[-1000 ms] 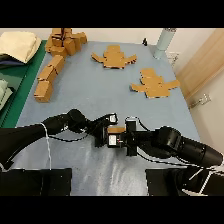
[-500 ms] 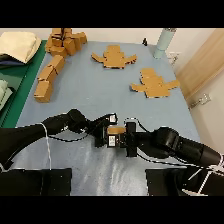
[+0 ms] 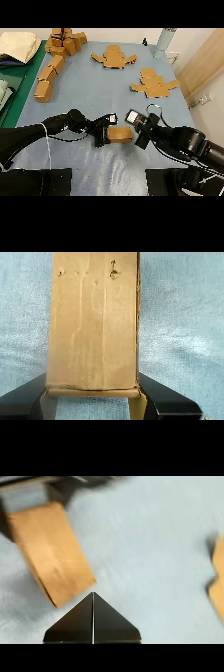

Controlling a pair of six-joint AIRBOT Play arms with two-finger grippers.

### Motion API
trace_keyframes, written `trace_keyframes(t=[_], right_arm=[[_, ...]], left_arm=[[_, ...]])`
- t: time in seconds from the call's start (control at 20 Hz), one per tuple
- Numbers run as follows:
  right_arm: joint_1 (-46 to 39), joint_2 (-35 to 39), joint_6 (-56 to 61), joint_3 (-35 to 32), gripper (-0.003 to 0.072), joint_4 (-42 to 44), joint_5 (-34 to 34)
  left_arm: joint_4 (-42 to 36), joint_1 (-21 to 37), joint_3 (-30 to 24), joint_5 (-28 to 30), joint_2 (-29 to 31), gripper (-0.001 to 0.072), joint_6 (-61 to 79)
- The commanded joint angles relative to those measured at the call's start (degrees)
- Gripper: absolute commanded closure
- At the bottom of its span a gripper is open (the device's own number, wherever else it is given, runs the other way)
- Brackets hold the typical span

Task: Fold the box.

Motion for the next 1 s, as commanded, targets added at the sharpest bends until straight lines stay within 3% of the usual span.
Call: trace_keyframes(t=[0.0, 0.15, 0.3, 0.4, 0.65, 0.95], right_arm=[[-6.60, 0.22, 23.89, 0.02, 0.0678, -4.63, -11.98], [-16.31, -6.56, 27.32, 0.04, 0.0678, -1.05, -12.52], [-24.65, -14.95, 27.32, 1.62, 0.0679, 8.59, -12.28], [-26.49, -17.88, 28.02, 2.71, 0.0679, 12.79, -11.17], [-26.49, -18.36, 35.26, 3.15, 0.0678, 13.07, -5.92], [-26.49, -18.38, 36.35, 3.23, 0.0678, 11.58, -3.21]], left_arm=[[0.02, 0.02, 0.07, 0.02, 0.04, 0.0262, 0.02], [0.02, 0.02, 0.07, 0.00, 0.04, 0.0262, 0.02], [0.02, 0.02, 0.07, 0.02, 0.04, 0.0262, 0.02], [-0.09, 0.00, 0.07, 0.04, 0.04, 0.0262, 0.00], [-0.15, 1.36, 0.76, 0.17, 1.81, 0.0262, -1.95], [9.70, 14.73, 0.76, 0.22, 10.49, 0.0262, -17.57]])
